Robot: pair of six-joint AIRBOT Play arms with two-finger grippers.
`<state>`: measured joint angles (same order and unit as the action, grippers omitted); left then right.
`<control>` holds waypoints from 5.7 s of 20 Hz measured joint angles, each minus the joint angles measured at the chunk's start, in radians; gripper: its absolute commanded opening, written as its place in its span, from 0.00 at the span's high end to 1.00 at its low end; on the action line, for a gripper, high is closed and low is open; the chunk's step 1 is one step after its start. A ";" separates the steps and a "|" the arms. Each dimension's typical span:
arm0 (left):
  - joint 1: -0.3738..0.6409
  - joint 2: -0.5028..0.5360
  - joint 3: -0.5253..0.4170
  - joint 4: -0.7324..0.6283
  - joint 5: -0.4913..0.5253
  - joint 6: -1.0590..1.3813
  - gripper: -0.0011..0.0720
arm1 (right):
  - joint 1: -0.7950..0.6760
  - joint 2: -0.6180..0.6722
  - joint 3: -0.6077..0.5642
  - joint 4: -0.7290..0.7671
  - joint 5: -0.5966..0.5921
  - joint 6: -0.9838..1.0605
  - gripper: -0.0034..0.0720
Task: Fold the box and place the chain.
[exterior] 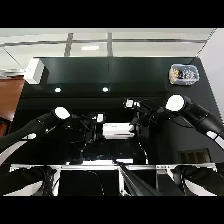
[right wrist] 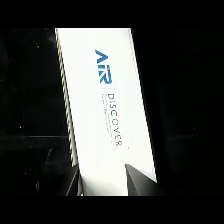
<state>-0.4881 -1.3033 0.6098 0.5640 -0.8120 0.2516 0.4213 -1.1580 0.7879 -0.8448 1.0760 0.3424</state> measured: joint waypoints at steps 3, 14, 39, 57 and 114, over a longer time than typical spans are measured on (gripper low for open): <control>0.000 0.000 0.000 0.000 0.000 0.000 0.51 | 0.000 0.000 0.000 -0.002 0.000 0.000 0.49; 0.000 0.000 0.000 0.000 0.000 0.000 0.51 | 0.000 0.000 0.000 -0.020 0.000 0.000 0.54; 0.000 0.000 0.000 0.000 -0.002 0.000 0.51 | 0.000 0.087 -0.026 0.033 0.040 0.309 0.95; 0.000 0.000 0.000 0.000 0.000 0.000 0.51 | 0.000 -0.120 -0.158 0.418 -0.110 0.624 0.94; 0.074 -0.138 0.397 0.531 -0.134 -0.890 0.54 | -0.595 0.410 -0.143 0.055 0.130 0.742 0.94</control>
<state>-0.4141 -1.4414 1.0065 1.0954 -0.9463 -0.6380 -0.1734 -0.7479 0.6445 -0.7895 1.2057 1.0840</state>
